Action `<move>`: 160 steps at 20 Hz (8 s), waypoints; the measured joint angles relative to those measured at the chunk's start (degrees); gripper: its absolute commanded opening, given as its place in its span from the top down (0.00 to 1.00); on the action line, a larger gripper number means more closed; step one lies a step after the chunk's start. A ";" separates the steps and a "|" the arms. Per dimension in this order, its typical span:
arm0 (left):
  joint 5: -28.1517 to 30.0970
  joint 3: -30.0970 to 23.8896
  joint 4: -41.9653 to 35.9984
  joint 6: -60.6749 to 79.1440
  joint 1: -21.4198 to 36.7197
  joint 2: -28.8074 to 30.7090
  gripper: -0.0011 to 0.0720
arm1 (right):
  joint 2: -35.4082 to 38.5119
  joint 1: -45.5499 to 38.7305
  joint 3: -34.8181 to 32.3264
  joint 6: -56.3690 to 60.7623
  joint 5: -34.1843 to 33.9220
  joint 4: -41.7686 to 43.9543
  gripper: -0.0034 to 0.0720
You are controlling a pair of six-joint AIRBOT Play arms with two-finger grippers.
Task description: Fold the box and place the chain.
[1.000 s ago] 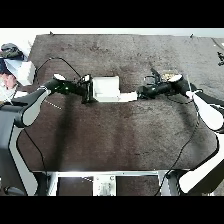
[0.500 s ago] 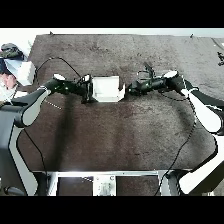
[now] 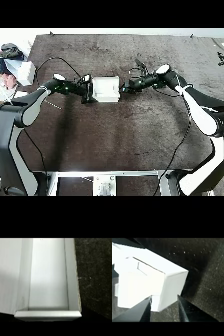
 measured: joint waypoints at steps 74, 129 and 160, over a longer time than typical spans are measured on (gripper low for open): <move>-0.13 0.00 -0.24 -0.13 -0.07 0.00 0.54 | -13.49 20.65 26.43 51.76 10.75 -55.06 0.90; -0.09 0.00 -0.20 0.00 0.00 0.00 0.54 | -8.11 -12.68 19.28 16.39 1.05 -47.28 0.80; -0.04 0.00 -0.20 0.02 0.00 0.02 0.54 | -10.54 -12.66 21.73 19.28 1.60 -45.79 0.81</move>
